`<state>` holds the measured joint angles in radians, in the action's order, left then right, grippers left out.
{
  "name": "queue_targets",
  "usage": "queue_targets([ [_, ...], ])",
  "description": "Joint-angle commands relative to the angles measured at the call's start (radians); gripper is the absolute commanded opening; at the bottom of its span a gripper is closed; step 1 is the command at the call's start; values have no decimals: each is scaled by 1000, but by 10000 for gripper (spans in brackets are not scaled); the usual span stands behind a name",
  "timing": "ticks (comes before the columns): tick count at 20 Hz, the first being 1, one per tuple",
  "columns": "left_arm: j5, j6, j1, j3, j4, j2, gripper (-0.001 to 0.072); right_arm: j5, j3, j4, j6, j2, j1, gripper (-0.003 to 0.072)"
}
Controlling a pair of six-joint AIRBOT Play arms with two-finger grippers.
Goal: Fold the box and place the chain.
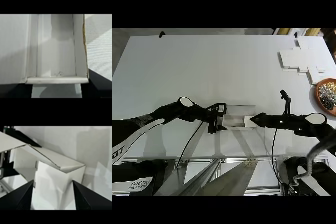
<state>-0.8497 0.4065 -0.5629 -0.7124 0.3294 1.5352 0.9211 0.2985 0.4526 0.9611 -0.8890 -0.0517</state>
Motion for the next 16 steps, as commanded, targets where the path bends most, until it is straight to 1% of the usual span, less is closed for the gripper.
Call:
queue_targets([
  [1,0,0,0,0,0,0,36,-10,37,130,114,0,-34,497],
  [4,0,0,0,0,0,0,36,-74,46,156,172,-2,-134,496],
  [6,0,0,0,0,0,0,36,-92,85,216,240,-12,-187,495],
  [10,0,0,0,0,0,0,36,-69,210,485,525,-56,-294,493],
  [13,0,0,0,0,0,0,36,-16,298,676,723,-132,-391,492],
  [16,0,0,0,0,0,0,36,28,379,821,901,-212,-471,492],
])
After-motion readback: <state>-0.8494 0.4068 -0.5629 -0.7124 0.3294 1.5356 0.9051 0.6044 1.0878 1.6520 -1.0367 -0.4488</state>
